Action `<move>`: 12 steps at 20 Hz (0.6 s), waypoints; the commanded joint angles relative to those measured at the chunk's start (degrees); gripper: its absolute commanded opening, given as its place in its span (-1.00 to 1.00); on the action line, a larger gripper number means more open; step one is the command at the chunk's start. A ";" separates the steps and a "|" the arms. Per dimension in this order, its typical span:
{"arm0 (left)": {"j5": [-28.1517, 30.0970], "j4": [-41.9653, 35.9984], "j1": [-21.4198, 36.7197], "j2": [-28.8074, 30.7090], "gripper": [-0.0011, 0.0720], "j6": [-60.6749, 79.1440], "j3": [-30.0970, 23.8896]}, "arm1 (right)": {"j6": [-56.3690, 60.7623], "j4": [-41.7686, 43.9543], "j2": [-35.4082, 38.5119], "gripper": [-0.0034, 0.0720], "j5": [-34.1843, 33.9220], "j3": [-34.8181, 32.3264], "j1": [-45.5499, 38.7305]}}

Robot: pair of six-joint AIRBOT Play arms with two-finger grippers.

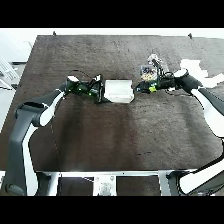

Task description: Fold the box and place the chain.

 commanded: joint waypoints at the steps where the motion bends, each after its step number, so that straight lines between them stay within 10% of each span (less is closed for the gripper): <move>1: 0.00 0.00 0.00 0.04 0.03 0.00 0.00 | 0.11 3.34 0.46 -0.11 2.38 0.13 0.17; 12: 0.00 -0.02 0.00 0.04 0.03 0.00 0.00 | 0.15 3.23 0.39 0.28 4.55 -0.26 0.81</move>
